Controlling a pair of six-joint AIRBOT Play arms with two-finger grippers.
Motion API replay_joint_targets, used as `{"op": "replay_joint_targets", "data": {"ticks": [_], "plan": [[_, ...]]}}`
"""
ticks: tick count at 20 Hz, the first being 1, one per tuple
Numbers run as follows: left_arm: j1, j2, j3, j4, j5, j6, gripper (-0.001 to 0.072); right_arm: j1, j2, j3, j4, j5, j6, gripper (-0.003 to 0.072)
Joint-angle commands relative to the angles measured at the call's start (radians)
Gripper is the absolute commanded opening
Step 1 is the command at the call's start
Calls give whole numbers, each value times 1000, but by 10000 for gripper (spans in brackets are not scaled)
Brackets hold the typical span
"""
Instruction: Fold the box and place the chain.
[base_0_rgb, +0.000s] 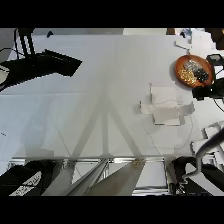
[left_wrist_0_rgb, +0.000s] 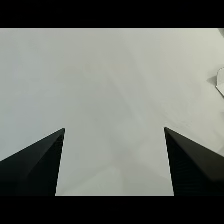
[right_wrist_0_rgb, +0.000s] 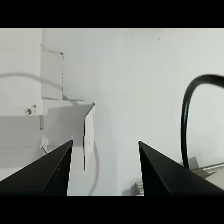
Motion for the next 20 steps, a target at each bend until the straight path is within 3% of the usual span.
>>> {"op": "replay_joint_targets", "data": {"ticks": [1, 8, 14, 15, 18, 20], "plan": [[0, 1, 0, 0, 0, 0, 698, -48, -40, 1, 29, 80, -66, 514], [0, 1, 0, 0, 0, 0, 698, -48, -173, 1, 95, 109, -65, 538], [0, 1, 0, 0, 0, 0, 698, -48, -277, 1, 114, 67, -57, 497], [0, 1, 0, 0, 0, 0, 698, -48, -292, 1, 113, 65, -57, 428], [0, 1, 0, 0, 0, 0, 698, -48, -318, 1, 107, 36, -58, 52], [0, 1, 0, 0, 0, 0, 698, -48, -318, 1, 106, 30, -64, 15]]}}
